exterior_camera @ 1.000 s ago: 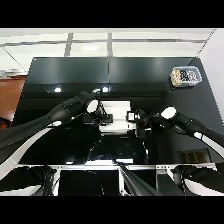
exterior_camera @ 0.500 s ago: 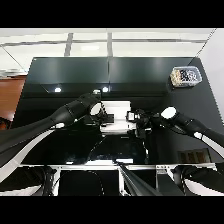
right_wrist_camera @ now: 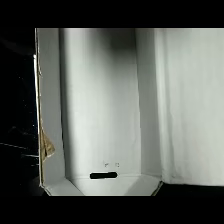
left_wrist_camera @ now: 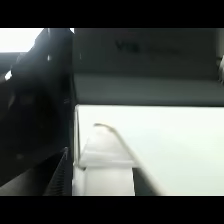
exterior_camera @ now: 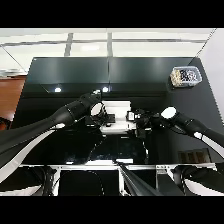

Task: Fold the box and place the chain.

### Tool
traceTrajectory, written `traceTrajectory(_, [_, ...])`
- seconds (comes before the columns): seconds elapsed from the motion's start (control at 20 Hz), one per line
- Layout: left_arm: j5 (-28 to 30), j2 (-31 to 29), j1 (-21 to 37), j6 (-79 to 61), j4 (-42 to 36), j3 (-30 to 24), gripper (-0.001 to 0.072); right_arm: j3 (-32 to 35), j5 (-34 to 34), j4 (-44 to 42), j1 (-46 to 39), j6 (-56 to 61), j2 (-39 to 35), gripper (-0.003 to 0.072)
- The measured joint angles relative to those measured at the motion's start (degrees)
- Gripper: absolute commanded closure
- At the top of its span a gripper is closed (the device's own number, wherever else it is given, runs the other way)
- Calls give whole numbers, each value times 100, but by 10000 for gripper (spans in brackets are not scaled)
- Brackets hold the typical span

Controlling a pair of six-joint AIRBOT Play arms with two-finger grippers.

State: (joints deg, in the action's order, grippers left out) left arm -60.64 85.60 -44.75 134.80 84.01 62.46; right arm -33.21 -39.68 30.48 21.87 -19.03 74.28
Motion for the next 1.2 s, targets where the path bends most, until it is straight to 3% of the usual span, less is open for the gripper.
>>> traceTrajectory(0.3, [-179, 79, 9, 20, 68, -17, 262, 0, -4, 0, 0, -2, 0, 522])
traceTrajectory(0.35, [-164, 83, 9, 22, 79, -20, 344, 0, -4, 0, 0, -4, 0, 523])
traceTrajectory(0.45, [-181, 98, 13, 20, 85, -28, 384, 0, -4, 0, 0, -4, 0, 522])
traceTrajectory(0.55, [-177, 103, 13, 35, 87, -31, 633, 0, -4, 0, 0, -7, 0, 523])
traceTrajectory(0.6, [-157, 105, 13, 26, 76, -31, 680, 0, -4, 0, 0, -17, 0, 523])
traceTrajectory(0.75, [-162, 105, 9, 9, 83, -33, 681, 0, -2, 4, 0, -28, 0, 521])
traceTrajectory(0.8, [-157, 105, 9, 9, 81, -33, 681, 0, -2, 7, 0, -24, 0, 393])
traceTrajectory(0.85, [-153, 105, 9, 11, 81, -33, 681, 0, -2, 7, 0, -20, 0, 130])
traceTrajectory(0.9, [-140, 105, 9, 17, 81, -33, 681, 0, 17, -7, 0, 9, 0, 27])
traceTrajectory(1.2, [-57, 105, 9, -33, 81, -33, 681, 2, 140, 258, 0, 247, -245, 29])
